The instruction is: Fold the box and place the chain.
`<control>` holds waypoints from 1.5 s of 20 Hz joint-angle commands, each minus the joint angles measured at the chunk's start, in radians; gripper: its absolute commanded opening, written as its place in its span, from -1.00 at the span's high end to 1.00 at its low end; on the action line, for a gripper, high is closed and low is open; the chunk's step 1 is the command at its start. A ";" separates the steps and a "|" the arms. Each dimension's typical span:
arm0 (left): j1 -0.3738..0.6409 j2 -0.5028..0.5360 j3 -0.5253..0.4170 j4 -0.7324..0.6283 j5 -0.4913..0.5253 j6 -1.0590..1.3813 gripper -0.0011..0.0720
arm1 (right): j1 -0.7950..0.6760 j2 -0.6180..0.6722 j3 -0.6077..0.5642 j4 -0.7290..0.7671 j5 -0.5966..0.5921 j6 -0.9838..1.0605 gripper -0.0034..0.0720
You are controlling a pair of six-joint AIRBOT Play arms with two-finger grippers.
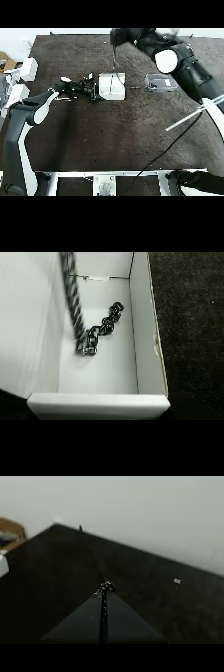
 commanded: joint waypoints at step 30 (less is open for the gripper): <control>0.000 0.000 0.000 0.000 0.000 0.000 0.35 | -0.415 -0.201 -0.550 0.232 -0.092 0.352 0.07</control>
